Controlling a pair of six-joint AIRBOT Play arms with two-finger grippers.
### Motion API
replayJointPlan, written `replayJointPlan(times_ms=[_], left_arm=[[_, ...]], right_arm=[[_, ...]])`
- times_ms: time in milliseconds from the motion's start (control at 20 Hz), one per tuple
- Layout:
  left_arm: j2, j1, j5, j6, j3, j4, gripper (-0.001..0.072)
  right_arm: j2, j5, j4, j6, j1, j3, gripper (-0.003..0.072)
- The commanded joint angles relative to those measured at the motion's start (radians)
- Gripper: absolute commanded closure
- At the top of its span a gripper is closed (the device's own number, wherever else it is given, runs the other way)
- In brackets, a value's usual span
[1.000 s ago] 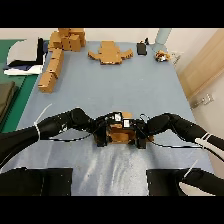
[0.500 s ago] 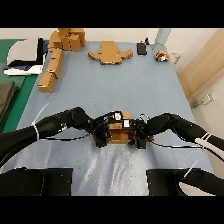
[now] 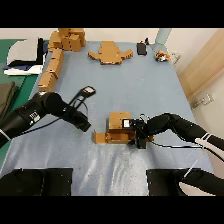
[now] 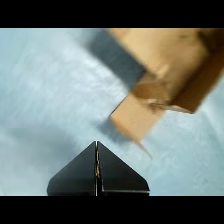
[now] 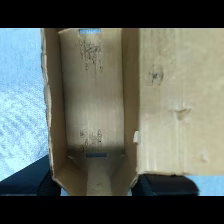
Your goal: Fold the box.
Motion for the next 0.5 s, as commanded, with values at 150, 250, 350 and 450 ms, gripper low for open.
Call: replayJointPlan(times_ms=[150,250,350,450], left_arm=[[-0.069,0.151,-0.001,-0.175,-0.111,-0.227,0.0696],[-0.114,0.122,0.023,-0.151,-0.137,-0.300,0.0696],[-0.149,0.076,0.033,-0.152,-0.145,-0.333,0.0696],[-0.166,0.021,0.072,-0.153,-0.149,-0.360,0.0697]], right_arm=[[0.001,0.000,-0.001,0.001,0.000,0.001,0.0254],[0.001,0.000,-0.001,0.001,0.000,0.000,0.0255],[0.001,0.000,-0.001,0.001,0.000,0.000,0.0255],[0.001,0.000,-0.002,0.001,0.000,0.001,0.0254]])
